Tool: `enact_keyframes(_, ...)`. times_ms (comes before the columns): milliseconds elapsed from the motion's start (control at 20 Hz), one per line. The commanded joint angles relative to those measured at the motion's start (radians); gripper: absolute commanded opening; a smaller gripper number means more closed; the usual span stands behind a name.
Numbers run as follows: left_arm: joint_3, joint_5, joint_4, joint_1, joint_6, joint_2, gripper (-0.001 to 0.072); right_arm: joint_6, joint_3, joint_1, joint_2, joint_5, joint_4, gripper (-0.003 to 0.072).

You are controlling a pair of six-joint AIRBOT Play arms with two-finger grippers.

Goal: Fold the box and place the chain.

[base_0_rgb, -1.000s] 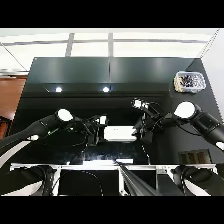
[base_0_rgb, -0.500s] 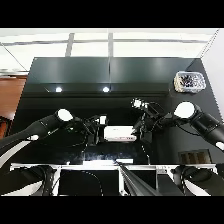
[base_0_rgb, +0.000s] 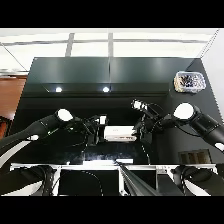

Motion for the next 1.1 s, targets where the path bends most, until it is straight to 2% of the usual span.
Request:
enact_keyframes(0,0.000,0.000,0.000,0.000,0.000,0.000,0.0483,0.000,-0.005,0.001,-0.001,0.003,-0.005,0.0266)
enact_keyframes(1050,0.000,0.000,0.000,0.000,0.000,0.000,0.0483,0.006,-0.025,0.002,-0.019,0.008,-0.004,0.0264)
